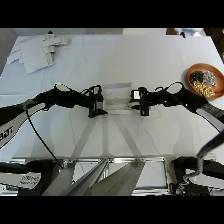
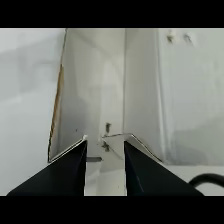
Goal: Fold the box and place the chain.
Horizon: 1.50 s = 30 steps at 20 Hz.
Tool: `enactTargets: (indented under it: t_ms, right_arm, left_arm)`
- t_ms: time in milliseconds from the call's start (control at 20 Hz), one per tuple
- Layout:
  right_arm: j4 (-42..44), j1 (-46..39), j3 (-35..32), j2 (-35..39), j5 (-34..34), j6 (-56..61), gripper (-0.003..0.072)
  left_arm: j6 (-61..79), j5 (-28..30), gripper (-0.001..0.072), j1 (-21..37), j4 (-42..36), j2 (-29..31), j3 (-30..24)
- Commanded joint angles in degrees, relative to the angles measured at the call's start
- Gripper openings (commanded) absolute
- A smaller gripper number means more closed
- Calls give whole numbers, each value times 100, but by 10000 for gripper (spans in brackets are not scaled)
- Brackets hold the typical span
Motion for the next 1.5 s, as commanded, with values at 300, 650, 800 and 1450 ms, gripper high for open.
enactTargets:
  t_ms: [300,650,800,1450]
  right_arm:
    - [11,9,-2,-7,7,22,368]
    - [-52,0,-2,7,37,83,14]
    - [-140,0,-2,109,332,85,14]
    - [-1029,-1790,-2,1633,533,2822,13]
  left_arm:
    - [0,0,91,-4,0,-2,0]
    - [0,0,91,-4,0,-2,0]
    - [0,0,91,-4,0,-2,0]
    - [0,0,91,-4,0,-2,0]
